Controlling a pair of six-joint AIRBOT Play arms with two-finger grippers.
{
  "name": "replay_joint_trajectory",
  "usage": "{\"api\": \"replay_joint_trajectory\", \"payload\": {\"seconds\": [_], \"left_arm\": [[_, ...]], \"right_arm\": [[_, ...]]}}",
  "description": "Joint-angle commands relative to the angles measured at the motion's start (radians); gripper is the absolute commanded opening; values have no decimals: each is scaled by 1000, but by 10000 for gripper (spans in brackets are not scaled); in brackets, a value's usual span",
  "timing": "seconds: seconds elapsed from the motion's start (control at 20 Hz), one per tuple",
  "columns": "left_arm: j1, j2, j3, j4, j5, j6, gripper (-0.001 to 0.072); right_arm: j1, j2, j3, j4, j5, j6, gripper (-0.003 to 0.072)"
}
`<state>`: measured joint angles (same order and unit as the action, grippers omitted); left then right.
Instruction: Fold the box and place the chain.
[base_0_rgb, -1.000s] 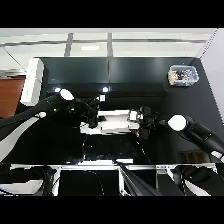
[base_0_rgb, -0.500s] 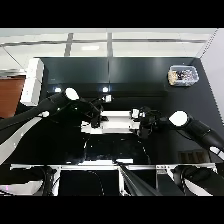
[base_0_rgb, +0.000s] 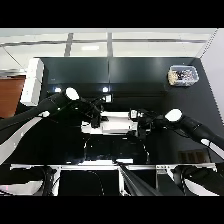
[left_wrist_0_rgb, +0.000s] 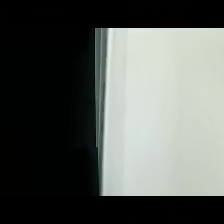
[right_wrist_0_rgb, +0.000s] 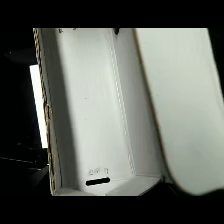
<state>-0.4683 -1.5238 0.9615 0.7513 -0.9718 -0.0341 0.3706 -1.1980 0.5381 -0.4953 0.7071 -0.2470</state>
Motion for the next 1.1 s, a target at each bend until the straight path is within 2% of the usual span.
{"api": "replay_joint_trajectory", "payload": {"seconds": [0.0,0.45,1.05], "left_arm": [[0,0,1,0,-1,0,25],[0,0,1,0,-1,0,25],[0,0,1,0,0,0,26]], "right_arm": [[-43,-29,0,23,35,-61,711],[-19,-56,0,-5,42,-78,711],[23,-63,3,-45,-35,-8,710]]}}
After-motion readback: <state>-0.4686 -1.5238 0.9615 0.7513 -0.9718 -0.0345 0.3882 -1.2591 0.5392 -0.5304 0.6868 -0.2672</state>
